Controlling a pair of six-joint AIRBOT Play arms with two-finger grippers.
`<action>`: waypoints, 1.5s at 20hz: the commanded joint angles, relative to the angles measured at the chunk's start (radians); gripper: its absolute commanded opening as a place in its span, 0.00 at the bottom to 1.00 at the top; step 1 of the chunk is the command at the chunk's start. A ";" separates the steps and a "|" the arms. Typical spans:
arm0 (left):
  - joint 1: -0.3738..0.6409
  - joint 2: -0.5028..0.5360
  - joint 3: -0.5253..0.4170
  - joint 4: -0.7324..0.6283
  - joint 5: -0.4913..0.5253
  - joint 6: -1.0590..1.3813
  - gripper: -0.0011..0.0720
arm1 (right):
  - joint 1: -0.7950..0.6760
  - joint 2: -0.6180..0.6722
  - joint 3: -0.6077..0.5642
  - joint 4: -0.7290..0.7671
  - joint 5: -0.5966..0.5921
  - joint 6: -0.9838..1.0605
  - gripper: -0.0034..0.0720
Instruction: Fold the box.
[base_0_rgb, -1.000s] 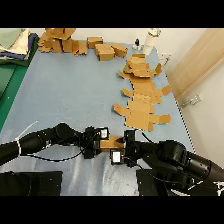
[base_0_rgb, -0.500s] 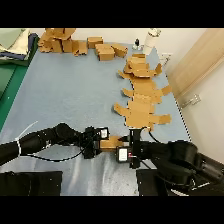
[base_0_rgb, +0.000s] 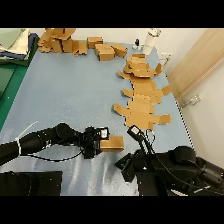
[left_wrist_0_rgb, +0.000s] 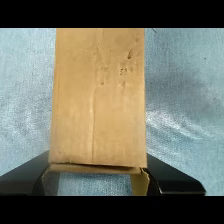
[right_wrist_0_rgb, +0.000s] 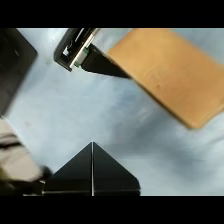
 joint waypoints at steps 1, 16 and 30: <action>0.000 0.000 0.000 0.000 0.000 0.000 0.54 | 0.032 0.002 -0.162 0.352 0.409 0.266 0.05; 0.000 0.000 0.000 0.000 0.000 0.000 0.54 | 0.093 -0.189 -0.218 0.329 0.881 0.446 0.05; 0.000 0.000 0.000 0.000 0.000 0.000 0.54 | 0.143 -0.287 -0.218 0.325 0.888 0.446 0.05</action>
